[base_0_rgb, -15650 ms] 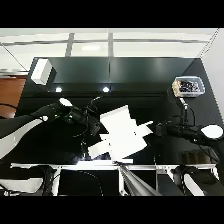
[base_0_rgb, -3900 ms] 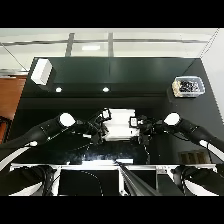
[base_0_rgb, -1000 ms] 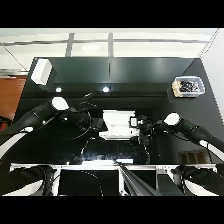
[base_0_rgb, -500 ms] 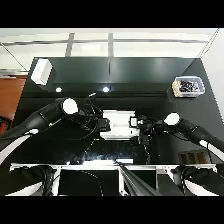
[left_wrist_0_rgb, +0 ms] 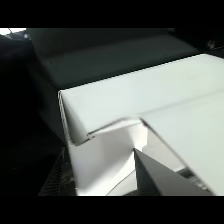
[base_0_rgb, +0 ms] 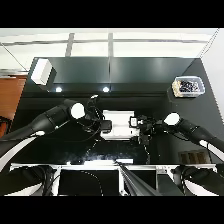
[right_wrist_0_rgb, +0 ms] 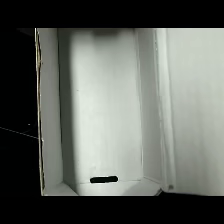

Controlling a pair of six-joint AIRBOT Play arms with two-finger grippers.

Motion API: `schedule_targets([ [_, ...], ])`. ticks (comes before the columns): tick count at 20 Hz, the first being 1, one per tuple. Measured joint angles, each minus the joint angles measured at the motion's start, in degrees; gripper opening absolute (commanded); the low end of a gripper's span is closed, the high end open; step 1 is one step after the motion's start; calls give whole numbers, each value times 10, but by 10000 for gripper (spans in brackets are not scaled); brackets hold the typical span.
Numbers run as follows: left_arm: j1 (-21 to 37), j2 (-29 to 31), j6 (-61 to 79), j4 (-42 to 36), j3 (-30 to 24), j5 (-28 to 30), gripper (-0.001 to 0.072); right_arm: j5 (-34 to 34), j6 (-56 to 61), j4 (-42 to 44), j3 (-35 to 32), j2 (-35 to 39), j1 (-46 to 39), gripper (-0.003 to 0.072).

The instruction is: Fold the box and place the chain.

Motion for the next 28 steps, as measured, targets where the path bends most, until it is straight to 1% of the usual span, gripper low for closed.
schedule_targets([
  [5, -24, -19, -59, 56, 10, 8, 494, 0, 0, 0, 0, 0, 0, 425],
  [10, -48, -45, -115, 132, 54, -43, 492, 0, 0, 0, 0, 0, 0, 425],
  [11, -54, -50, -127, 143, 63, -51, 464, 0, 0, 0, 0, 0, 0, 425],
  [12, -59, -53, -139, 152, 70, -54, 386, 0, 0, 0, 0, 0, 0, 425],
  [13, -63, -56, -150, 160, 76, -61, 367, 0, 0, 0, 0, 0, 0, 425],
  [18, -79, -66, -192, 183, 88, -76, 367, 0, 0, 0, 0, 0, 0, 425],
  [24, -92, -93, -206, 195, 111, -89, 367, 0, 0, 0, 0, 0, 0, 425],
  [26, -94, -98, -207, 197, 116, -90, 349, 0, 0, 0, 0, 0, 0, 425],
  [27, -94, -100, -208, 198, 118, -92, 328, 0, 0, 0, 0, 0, 0, 425],
  [28, -94, -101, -209, 200, 119, -94, 271, 0, 0, 0, 0, 0, 0, 425],
])
